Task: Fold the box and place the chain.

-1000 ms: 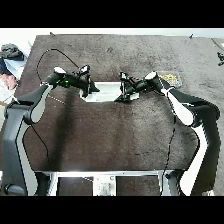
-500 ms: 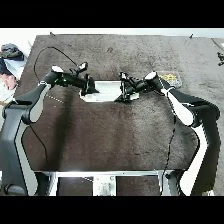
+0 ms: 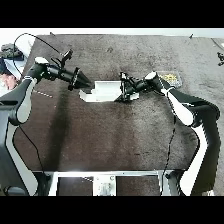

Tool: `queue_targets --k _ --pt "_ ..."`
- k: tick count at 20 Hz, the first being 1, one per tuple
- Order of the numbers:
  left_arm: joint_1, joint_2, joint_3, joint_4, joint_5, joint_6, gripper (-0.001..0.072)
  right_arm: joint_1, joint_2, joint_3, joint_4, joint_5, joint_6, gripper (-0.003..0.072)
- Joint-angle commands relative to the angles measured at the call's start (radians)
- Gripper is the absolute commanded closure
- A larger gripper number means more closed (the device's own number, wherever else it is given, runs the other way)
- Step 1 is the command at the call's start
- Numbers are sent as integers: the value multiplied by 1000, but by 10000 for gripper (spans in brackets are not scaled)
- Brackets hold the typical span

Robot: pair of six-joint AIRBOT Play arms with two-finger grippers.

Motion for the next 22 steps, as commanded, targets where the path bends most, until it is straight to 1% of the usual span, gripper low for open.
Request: queue_targets --k 1,2,4,7,13,16,18,22 --pt "-28 12 0 -4 -60 -24 699 0 -1 0 0 0 0 245" --pt "-43 12 0 -3 -37 -24 699 0 -1 0 0 0 0 246" --pt "-77 12 0 1 51 -28 699 0 -1 0 0 0 0 246" --pt "-120 11 0 53 164 -59 698 0 -1 0 0 0 0 245" --pt "-131 11 0 67 375 -60 698 0 -1 0 0 0 0 246" --pt "-132 5 0 46 486 -61 698 0 -1 0 0 0 0 245" --pt "-135 -4 -5 45 531 -60 699 0 -1 0 0 0 0 245" --pt "-151 -47 -8 53 558 -50 699 0 -1 0 0 0 0 245"
